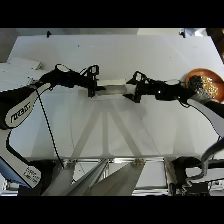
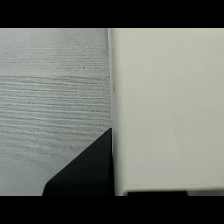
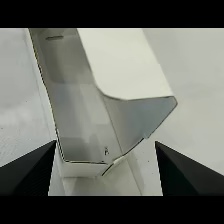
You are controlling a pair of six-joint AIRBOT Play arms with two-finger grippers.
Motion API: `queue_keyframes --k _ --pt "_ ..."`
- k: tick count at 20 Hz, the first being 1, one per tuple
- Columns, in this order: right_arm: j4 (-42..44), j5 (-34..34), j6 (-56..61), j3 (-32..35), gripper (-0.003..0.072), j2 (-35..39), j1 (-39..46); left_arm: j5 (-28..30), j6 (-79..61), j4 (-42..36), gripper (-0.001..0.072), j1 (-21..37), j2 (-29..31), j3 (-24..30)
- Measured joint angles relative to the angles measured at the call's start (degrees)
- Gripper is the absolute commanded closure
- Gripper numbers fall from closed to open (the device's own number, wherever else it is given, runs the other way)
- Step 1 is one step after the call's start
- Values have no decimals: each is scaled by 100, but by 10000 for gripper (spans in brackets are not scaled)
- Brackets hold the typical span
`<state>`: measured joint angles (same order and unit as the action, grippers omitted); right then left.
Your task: Fold the box and place the chain.
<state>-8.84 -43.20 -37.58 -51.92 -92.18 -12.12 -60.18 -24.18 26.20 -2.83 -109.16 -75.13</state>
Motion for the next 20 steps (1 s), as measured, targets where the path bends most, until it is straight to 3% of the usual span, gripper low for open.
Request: queue_keyframes --k 8,20 --pt "-1388 -914 1224 -1095 -6 -785 22 -2 -2 0 700 0 0 0" --pt "-1727 -1217 1587 -1314 -6 -968 -175 -20 -9 11 700 0 0 0"
